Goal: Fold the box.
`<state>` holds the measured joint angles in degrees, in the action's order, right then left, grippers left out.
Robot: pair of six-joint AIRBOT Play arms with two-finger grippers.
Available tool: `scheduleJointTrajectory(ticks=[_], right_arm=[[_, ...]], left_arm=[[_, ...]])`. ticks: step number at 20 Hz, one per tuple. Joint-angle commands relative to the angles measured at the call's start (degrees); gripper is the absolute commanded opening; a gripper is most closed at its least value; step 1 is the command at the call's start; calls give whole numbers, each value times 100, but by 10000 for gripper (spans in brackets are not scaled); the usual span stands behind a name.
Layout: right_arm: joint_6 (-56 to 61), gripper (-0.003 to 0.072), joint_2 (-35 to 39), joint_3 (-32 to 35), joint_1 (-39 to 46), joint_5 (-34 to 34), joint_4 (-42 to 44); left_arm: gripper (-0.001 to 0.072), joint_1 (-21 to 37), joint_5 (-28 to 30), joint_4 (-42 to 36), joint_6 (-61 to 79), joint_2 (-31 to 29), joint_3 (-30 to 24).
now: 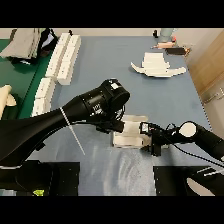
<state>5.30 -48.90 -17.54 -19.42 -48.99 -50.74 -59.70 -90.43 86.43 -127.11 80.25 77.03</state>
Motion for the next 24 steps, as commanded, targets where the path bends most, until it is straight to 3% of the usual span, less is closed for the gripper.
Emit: scheduleJointTrajectory(ticks=[1, 4, 6, 10, 13, 14, 15, 16, 20, 24], right_arm=[[2, 540, 4, -4, -7, 0, 2], [2, 540, 4, -4, -7, 2, 2], [2, 540, 4, -4, -7, 0, 2], [2, 540, 4, -4, -7, 2, 2], [2, 539, 4, -4, -7, 0, 2], [2, 540, 4, -4, -7, 2, 2], [2, 540, 4, -4, -7, 0, 2], [4, 539, 4, -4, -7, 0, 2], [2, 539, 4, -4, -7, 2, 0], [4, 539, 4, -4, -7, 0, 2]], left_arm=[[13, 11, 649, -50, 1032, -33, 37], [13, 28, 857, -44, 1947, -116, -24], [13, 234, 1088, -348, 2691, -378, -337], [12, 1377, 2050, -1106, 5949, -1510, -2015], [18, 1864, 2787, -1725, 8421, -2166, -3093], [89, 1947, 2841, -1991, 9141, -2199, -3287], [495, 2000, 3003, -2267, 9530, -2179, -3449], [694, 2083, 3329, -2629, 9770, -2124, -3615], [694, 2227, 4385, -4120, 12050, -1985, -4157], [694, 2218, 4581, -5331, 13877, -1880, -4562]])
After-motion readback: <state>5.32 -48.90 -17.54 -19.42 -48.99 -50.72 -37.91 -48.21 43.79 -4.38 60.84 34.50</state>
